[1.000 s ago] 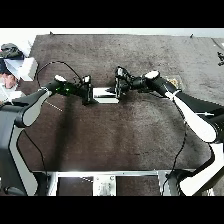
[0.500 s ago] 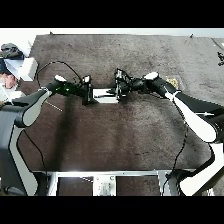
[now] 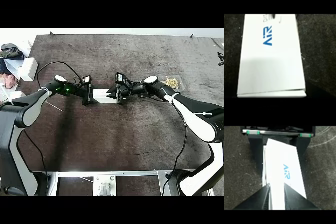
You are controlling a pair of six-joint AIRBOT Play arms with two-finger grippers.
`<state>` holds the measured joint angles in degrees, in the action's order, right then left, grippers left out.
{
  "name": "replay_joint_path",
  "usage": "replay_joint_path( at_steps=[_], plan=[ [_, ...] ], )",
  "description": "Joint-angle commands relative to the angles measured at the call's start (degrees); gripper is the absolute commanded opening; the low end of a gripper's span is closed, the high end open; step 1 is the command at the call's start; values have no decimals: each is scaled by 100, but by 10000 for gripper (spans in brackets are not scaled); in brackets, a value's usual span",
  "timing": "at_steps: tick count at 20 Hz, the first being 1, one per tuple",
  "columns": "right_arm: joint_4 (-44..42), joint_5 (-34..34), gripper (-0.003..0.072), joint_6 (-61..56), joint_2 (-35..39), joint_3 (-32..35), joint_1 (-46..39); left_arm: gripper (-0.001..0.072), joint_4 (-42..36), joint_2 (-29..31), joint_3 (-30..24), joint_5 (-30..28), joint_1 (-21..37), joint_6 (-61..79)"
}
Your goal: Fold the box and place the chain.
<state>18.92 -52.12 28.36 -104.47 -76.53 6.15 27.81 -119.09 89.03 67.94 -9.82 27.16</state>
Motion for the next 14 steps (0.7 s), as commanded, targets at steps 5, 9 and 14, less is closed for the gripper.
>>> replay_joint_path(
  at_steps=[5,9,14],
  plan=[
    [227,-293,231,-339,-11,225,-15,393,4,-2,2,0,0,-11],
    [-328,-529,328,-354,131,201,-129,393,4,-2,2,2,0,-11],
    [-1318,-837,119,-455,243,199,-302,393,4,-2,2,2,0,-11]
  ],
)
